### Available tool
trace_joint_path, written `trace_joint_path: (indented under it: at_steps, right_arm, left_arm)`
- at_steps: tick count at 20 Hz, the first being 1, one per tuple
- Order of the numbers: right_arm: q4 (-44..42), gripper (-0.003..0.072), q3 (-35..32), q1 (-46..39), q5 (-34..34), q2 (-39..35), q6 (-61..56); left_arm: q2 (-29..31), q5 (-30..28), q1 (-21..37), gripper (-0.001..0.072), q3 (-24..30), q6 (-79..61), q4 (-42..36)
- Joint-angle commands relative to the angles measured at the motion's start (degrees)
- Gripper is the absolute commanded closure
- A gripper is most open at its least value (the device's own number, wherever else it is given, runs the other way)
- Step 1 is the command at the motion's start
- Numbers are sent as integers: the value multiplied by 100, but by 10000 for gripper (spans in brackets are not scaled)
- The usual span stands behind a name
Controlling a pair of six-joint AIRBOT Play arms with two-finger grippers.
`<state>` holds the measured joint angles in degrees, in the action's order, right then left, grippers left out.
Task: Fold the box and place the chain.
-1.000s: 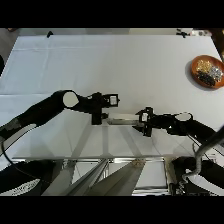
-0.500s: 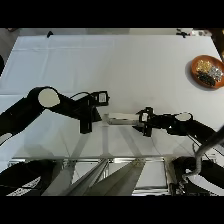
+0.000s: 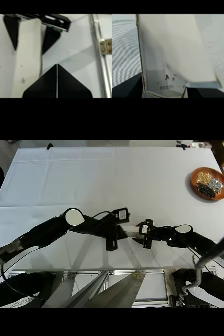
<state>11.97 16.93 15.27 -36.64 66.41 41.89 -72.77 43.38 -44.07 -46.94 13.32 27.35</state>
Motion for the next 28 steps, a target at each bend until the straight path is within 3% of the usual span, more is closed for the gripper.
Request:
trace_joint_path:
  at_steps: [1, 3, 6, 13, 16, 20, 25, 26, 28]
  right_arm:
    - [0, 217, -2, -4, -2, 2, 0]
    - [0, 217, -2, -4, -2, 2, -2]
    - [0, 217, -2, -4, -2, 2, -2]
    - [0, 217, -2, -4, -2, 2, -2]
    - [0, 217, -2, -4, -2, 2, 0]
    - [0, 217, -2, -4, -2, 2, 0]
    - [0, 217, -2, -4, -2, 2, -2]
    - [0, 217, -2, -4, -2, 2, -2]
    - [0, 217, -2, -4, -2, 2, -2]
  left_arm:
    - [-328, -1998, -48, 702, 2, -201, -1399]
    - [-520, -2540, -46, 702, 2, -197, -1921]
    - [-907, -2837, -46, 702, 2, -131, -2179]
    - [-1519, -2929, 7, 703, 2, 212, -2647]
    - [-1532, -2813, 35, 703, 2, 267, -2649]
    - [-1445, -2232, 208, 702, -2, 269, -2651]
    - [-750, -2118, 608, 694, -4, 210, -2632]
    - [-549, -2087, 723, 662, -4, 208, -2583]
    - [-157, -1952, 940, 474, -4, 219, -2179]
